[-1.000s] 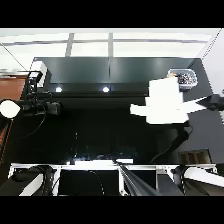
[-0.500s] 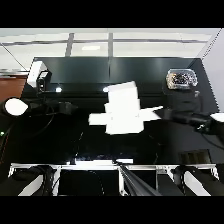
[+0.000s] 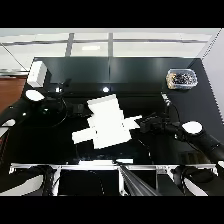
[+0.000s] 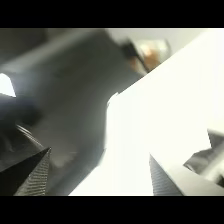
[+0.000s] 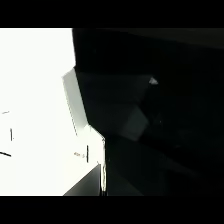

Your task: Fold the box and place the chain.

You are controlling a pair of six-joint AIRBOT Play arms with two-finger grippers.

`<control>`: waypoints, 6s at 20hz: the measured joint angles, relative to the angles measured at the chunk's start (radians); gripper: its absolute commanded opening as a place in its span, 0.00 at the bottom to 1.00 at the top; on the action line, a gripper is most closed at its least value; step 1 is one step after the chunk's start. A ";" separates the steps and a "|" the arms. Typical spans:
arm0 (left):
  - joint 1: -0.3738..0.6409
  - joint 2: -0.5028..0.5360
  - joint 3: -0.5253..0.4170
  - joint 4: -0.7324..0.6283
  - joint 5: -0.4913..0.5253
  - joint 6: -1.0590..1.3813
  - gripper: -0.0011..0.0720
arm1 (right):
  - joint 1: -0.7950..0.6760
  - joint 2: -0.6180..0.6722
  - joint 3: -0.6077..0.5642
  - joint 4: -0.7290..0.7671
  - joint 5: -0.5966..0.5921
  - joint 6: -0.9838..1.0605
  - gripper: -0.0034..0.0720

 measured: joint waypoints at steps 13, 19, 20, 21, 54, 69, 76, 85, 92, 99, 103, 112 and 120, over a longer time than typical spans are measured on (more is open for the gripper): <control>-0.053 -0.218 0.074 -0.150 -0.171 0.357 0.95 | 0.032 0.001 -0.002 0.002 -0.037 0.006 0.07; -0.070 -0.227 0.116 -0.036 -0.215 0.455 0.08 | 0.032 0.001 -0.002 0.002 -0.019 0.014 0.07; -0.073 -0.229 0.121 -0.024 -0.220 0.470 0.05 | 0.032 0.001 -0.002 0.002 -0.010 0.016 0.07; -0.074 -0.230 0.125 -0.018 -0.230 0.491 0.05 | 0.032 0.001 -0.002 0.000 -0.003 0.018 0.07; -0.357 -0.180 0.136 0.025 0.143 1.150 0.05 | -0.129 -0.013 0.171 -0.658 0.388 -0.366 0.97; -0.352 -0.188 0.138 0.031 0.167 1.058 0.05 | -0.018 -0.078 0.158 -0.623 0.342 -0.484 0.97; -0.352 -0.188 0.138 0.031 0.174 1.051 0.05 | 0.005 -0.096 0.117 -0.612 0.341 -0.499 0.97; -0.352 -0.188 0.138 0.031 0.176 1.051 0.05 | 0.150 -0.098 0.111 -0.527 0.176 -0.500 0.97; -0.352 -0.188 0.138 0.031 0.176 1.051 0.05 | 0.138 -0.098 0.171 -0.521 0.140 -0.557 0.97; -0.352 -0.188 0.138 0.031 0.175 1.051 0.05 | 0.113 -0.096 0.192 -0.719 0.214 -0.508 0.97; -0.352 -0.188 0.139 0.031 0.175 1.051 0.05 | 0.063 -0.096 0.185 -0.748 0.249 -0.455 0.97; -0.352 -0.188 0.139 0.031 0.175 1.051 0.05 | 0.118 -0.096 0.091 -0.528 0.148 -0.481 0.97; -0.352 -0.188 0.139 0.031 0.176 1.051 0.05 | 0.135 -0.096 0.113 -0.364 0.067 -0.648 0.97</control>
